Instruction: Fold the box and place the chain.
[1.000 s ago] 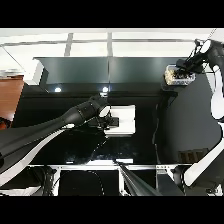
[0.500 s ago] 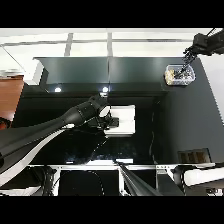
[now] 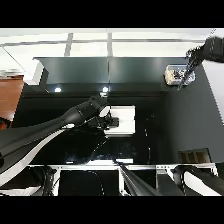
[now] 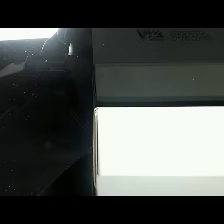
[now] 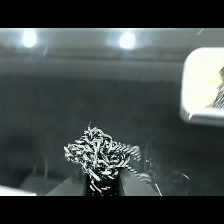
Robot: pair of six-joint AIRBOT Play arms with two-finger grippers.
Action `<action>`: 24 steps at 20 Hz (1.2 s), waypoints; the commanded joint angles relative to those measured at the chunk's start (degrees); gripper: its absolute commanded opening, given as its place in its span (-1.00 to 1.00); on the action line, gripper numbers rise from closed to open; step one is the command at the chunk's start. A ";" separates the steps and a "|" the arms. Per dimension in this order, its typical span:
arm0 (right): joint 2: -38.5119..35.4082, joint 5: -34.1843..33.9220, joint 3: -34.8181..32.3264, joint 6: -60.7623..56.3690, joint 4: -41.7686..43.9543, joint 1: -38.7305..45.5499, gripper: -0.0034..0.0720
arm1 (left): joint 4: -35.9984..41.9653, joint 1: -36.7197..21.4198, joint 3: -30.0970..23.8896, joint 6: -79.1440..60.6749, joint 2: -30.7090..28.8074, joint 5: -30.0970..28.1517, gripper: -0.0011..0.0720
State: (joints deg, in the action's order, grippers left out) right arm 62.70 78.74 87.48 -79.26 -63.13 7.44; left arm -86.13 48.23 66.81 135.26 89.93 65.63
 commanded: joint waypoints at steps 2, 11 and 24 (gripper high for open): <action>-13.09 3.58 -15.69 6.99 6.47 -4.85 -0.87 | 0.02 -0.02 -0.02 -0.02 0.02 -0.02 -0.90; -17.64 -15.58 -38.99 7.56 27.10 -19.04 -0.88 | 0.04 -0.02 -0.02 -0.02 0.02 0.26 -0.90; -4.42 -28.41 -43.08 7.56 19.12 -30.08 -0.87 | -0.11 -0.02 -0.02 -0.02 0.02 0.37 -0.90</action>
State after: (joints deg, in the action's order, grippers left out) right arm 55.35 51.68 45.30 -71.75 -41.82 -22.06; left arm -86.11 48.23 66.81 135.24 89.95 66.08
